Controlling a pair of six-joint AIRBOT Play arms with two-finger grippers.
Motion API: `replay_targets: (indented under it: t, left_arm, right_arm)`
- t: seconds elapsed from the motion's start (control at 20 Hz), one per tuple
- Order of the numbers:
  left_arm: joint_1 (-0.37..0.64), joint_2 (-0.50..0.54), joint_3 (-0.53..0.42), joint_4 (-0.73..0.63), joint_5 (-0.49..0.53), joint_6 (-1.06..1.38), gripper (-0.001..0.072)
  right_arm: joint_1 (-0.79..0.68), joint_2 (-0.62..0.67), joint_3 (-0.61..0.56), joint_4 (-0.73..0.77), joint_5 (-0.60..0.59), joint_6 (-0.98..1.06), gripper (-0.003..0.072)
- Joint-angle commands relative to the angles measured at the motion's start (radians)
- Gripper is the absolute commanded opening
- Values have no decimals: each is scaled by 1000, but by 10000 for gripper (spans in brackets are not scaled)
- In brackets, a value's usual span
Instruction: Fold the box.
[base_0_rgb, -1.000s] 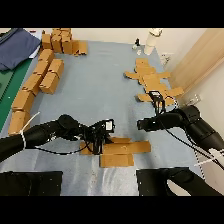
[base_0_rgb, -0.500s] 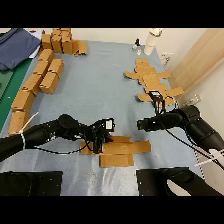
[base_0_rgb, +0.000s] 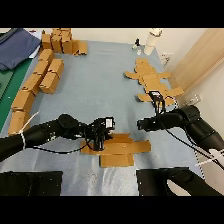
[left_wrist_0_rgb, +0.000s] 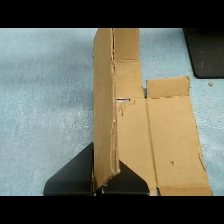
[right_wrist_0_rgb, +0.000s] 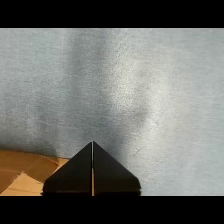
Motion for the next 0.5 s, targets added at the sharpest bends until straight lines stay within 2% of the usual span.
replay_targets:
  t: [0.0, 0.45]
  left_arm:
    - [0, 0, 0, 1, -6, -2, 14]
    - [0, 0, 0, 1, -6, -1, 14]
  right_arm:
    - [0, 1, 0, 1, 0, 0, 3]
    - [0, 16, 0, 1, -10, -14, 1]
